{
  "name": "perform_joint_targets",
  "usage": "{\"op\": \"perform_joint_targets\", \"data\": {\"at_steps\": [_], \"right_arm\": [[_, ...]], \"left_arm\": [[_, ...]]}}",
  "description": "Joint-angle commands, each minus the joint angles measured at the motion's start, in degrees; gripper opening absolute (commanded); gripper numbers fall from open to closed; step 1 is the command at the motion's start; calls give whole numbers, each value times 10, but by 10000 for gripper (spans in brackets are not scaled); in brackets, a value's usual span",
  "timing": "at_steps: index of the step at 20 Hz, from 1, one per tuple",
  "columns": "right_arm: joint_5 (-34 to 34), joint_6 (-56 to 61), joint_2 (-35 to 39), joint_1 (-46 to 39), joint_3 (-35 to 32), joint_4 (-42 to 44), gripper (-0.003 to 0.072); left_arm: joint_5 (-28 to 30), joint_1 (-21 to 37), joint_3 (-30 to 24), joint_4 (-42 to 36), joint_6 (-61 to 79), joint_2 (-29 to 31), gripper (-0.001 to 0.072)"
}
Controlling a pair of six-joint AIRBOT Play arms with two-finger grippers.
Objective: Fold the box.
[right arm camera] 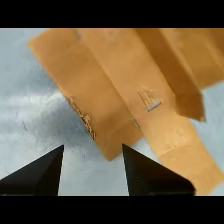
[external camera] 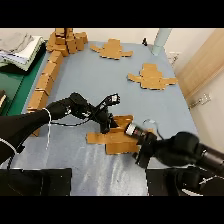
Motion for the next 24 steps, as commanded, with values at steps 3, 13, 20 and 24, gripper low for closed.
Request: {"op": "perform_joint_targets", "data": {"at_steps": [3,13,20,24], "right_arm": [[81,-21,-78,77,-32,-105,545],[115,51,-108,76,-10,-254,542],[115,55,-81,76,-3,-263,542],[128,66,-81,76,-3,-257,542]], "left_arm": [[0,0,0,0,0,0,15],[0,0,0,0,0,0,15],[0,0,0,0,0,0,15],[0,0,0,0,0,0,15]]}}
